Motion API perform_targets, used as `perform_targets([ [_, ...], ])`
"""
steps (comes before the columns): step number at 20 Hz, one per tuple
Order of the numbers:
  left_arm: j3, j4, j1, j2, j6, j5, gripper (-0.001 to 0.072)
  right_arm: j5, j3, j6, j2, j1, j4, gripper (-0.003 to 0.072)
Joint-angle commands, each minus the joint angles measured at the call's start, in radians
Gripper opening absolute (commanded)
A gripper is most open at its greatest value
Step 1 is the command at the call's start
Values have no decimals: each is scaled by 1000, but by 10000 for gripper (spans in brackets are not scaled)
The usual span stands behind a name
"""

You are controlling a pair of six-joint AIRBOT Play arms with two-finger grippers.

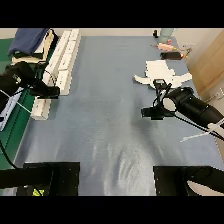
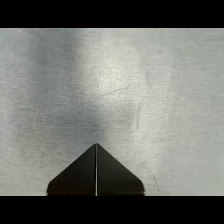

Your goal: Fold the box.

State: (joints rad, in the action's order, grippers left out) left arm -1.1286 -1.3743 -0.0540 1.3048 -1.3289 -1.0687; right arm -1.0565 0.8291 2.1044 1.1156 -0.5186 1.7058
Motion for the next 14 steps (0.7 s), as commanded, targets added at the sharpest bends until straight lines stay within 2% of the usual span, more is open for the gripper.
perform_targets([
  [1,-36,149,6,-51,13,-149,17,9,3,-60,1,0,-56,3],
  [3,-33,258,40,-76,48,-124,15,25,9,-72,1,0,-87,3],
  [6,8,217,170,-137,47,-109,14,82,9,-71,0,0,-143,3],
  [10,171,215,352,-258,-31,25,14,88,9,-71,0,0,-151,3],
  [14,225,215,449,-293,-56,44,17,88,9,-71,0,0,-151,3],
])
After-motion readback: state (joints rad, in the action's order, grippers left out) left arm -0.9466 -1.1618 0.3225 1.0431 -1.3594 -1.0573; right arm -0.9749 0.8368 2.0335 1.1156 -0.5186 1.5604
